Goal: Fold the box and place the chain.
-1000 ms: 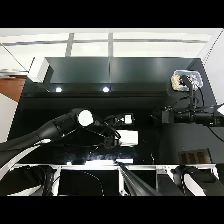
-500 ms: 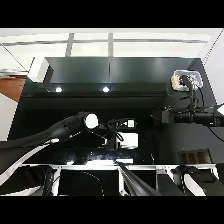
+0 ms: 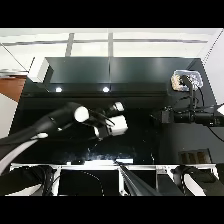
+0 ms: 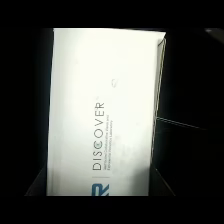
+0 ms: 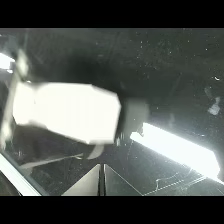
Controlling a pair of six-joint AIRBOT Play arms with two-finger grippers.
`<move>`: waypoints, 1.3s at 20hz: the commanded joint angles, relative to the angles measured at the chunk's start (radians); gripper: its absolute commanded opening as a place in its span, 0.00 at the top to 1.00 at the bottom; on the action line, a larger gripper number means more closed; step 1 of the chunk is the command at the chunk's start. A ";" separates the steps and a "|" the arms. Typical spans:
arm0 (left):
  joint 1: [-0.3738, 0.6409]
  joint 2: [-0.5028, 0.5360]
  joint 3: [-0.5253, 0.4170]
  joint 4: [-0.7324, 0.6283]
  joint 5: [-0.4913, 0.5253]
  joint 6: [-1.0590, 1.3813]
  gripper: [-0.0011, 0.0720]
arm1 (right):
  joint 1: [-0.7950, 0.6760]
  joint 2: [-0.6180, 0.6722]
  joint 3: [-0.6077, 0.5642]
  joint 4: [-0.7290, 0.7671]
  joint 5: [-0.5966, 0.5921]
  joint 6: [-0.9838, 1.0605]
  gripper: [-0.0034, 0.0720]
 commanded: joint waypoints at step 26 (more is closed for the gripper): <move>1.159 -0.280 0.325 0.025 0.003 -0.009 0.49 | 0.000 0.001 0.001 0.001 -0.094 0.103 0.90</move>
